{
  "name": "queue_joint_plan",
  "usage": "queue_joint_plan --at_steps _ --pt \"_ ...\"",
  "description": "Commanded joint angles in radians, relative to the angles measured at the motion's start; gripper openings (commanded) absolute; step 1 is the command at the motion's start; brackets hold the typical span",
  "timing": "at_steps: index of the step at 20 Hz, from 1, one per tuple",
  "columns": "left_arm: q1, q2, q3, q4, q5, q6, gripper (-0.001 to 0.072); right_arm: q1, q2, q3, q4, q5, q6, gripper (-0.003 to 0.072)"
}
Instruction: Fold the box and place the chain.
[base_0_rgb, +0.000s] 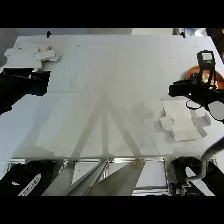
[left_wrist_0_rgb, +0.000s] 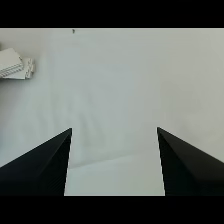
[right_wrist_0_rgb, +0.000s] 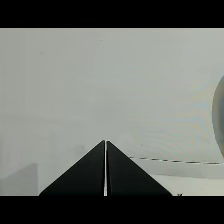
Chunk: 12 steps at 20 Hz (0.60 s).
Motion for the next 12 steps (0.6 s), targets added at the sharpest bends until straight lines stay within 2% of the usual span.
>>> queue_joint_plan --at_steps 1,3,4,5,6,8,10,12 --pt "-0.001 0.000 -0.001 0.000 0.000 0.000 0.0572 0.001 0.000 0.001 0.002 -0.016 0.000 0.0010" --pt "-0.001 -0.001 0.000 0.000 0.000 0.000 0.0573 0.001 0.001 0.001 0.011 -0.032 0.000 0.0017" --pt "-0.001 0.000 -0.001 0.000 0.000 0.000 0.0572 0.001 0.001 0.001 0.013 -0.029 0.000 0.0100" --pt "-0.001 -0.001 0.000 0.000 0.000 0.000 0.0572 0.001 0.001 0.002 0.012 -0.027 0.000 0.0251" --pt "-0.001 0.000 0.000 0.000 0.000 0.000 0.0572 0.001 0.001 0.005 0.011 -0.022 0.008 0.0314" --pt "-0.001 -0.001 -0.001 0.000 0.000 0.000 0.0572 0.001 0.001 0.024 0.006 0.015 0.038 0.0314" --pt "-0.001 -0.001 0.000 0.000 0.000 0.000 0.0572 -0.032 0.000 0.066 -0.005 0.128 0.036 0.0324" --pt "-0.001 -0.001 0.000 0.000 0.000 0.000 0.0572 -0.108 0.000 0.110 -0.043 0.256 0.030 0.0423"
